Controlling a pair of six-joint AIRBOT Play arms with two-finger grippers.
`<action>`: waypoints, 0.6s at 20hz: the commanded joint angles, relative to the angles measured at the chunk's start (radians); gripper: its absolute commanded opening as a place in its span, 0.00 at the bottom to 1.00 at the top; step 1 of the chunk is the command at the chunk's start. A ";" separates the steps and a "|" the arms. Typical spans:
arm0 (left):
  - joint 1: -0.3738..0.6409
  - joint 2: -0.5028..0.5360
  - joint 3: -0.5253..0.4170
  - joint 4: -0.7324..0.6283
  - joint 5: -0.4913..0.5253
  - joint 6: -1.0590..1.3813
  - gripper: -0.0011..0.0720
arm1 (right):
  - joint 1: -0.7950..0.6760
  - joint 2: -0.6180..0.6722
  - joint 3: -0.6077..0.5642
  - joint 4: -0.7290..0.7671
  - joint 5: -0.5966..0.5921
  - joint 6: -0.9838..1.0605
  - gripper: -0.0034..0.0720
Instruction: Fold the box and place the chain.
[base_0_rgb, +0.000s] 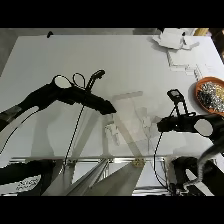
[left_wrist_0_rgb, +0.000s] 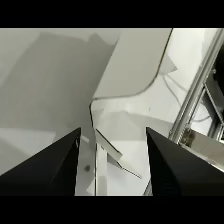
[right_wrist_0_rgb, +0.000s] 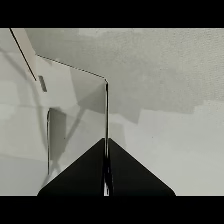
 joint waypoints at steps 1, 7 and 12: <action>-0.001 -0.083 0.055 -0.016 -0.054 0.023 0.64 | 0.001 0.001 0.000 0.000 0.000 0.000 0.07; -0.041 -0.160 0.064 -0.016 -0.056 0.006 0.57 | 0.001 0.001 0.000 0.000 -0.001 0.000 0.07; -0.090 -0.222 0.166 0.003 -0.053 -0.009 0.48 | 0.001 0.001 0.000 0.001 0.005 0.001 0.07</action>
